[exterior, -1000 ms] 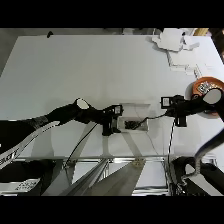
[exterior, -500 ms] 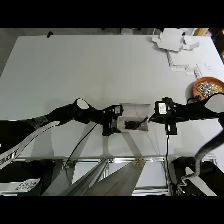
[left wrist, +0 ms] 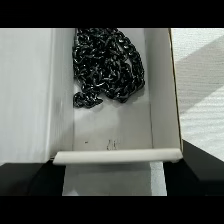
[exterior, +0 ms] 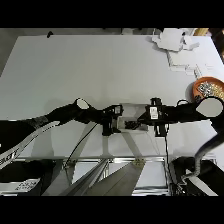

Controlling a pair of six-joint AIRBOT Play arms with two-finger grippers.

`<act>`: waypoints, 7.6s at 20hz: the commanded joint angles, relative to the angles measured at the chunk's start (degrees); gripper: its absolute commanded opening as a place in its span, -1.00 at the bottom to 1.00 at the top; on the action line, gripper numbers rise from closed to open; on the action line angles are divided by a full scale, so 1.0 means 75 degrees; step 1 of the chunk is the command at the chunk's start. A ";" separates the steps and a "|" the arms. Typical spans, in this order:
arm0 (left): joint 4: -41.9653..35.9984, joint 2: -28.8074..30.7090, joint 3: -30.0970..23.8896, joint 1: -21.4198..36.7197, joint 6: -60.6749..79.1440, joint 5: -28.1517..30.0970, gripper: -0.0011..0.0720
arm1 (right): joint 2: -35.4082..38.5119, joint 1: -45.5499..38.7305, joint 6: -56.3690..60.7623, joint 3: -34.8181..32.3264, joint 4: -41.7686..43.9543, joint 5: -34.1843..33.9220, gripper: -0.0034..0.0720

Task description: Fold the box and place the chain.

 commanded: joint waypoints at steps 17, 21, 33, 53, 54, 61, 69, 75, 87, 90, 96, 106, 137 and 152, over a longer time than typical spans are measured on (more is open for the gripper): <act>0.0003 0.0003 -0.0003 0.0000 0.0003 0.0003 -0.39 | -0.0638 0.0309 0.0003 0.0009 0.0198 -0.0758 -0.86; 0.0000 0.0003 -0.0003 0.0000 0.0003 0.0003 -0.39 | -0.0638 0.0309 0.0003 0.0009 0.0195 -0.0758 -0.86; 0.0003 0.0003 -0.0003 0.0000 0.0003 0.0003 -0.39 | -0.0644 0.0309 0.0000 0.0006 0.0137 -0.0772 -0.86; 0.0003 0.0003 -0.0003 0.0000 0.0003 0.0003 -0.39 | -0.1606 0.0303 -0.0015 -0.0006 0.0117 -0.0396 -0.35; 0.0003 0.0003 -0.0003 0.0000 0.0003 0.0003 -0.39 | -0.1457 0.0300 -0.0015 -0.0003 0.0009 -0.0373 -0.35; 0.0003 0.0003 -0.0003 0.0000 0.0003 0.0000 -0.39 | 0.0172 -0.0539 0.0210 0.0015 -0.2369 -0.0163 -0.37; 0.0003 0.0003 -0.0003 0.0000 0.0003 0.0003 -0.39 | -0.0539 -0.3095 0.0251 0.0012 -0.2401 -0.0233 -0.37; 0.0003 0.0003 -0.0003 0.0000 0.0003 0.0003 -0.39 | -0.2066 -0.3127 -0.0437 0.0012 -0.2503 -0.0784 -0.37; 0.0000 0.0003 -0.0003 0.0000 0.0003 0.0003 -0.39 | -0.2806 -0.3127 -0.0440 0.0012 -0.3060 -0.1262 -0.37; 0.0003 0.0003 -0.0003 0.0000 0.0003 0.0003 -0.39 | -0.2809 -0.3127 -0.0443 0.0012 -0.3060 -0.1262 -0.37; 0.0003 0.0003 -0.0003 0.0000 0.0003 0.0003 -0.39 | -0.2809 -0.3127 -0.0796 0.0012 -0.3057 -0.1253 -0.37; 0.0003 0.0003 -0.0003 0.0000 0.0003 0.0003 -0.39 | -0.2818 -0.3127 -0.1052 0.0009 -0.3057 -0.1306 -0.37; 0.0003 0.0003 -0.0003 0.0000 0.0003 0.0003 -0.39 | 0.0300 -0.0766 0.0003 0.0006 0.0096 0.1105 -0.86; 0.0003 0.0003 -0.0003 0.0000 0.0003 0.0003 -0.39 | -0.1434 0.0595 0.0058 0.0006 0.0169 -0.0874 -0.86</act>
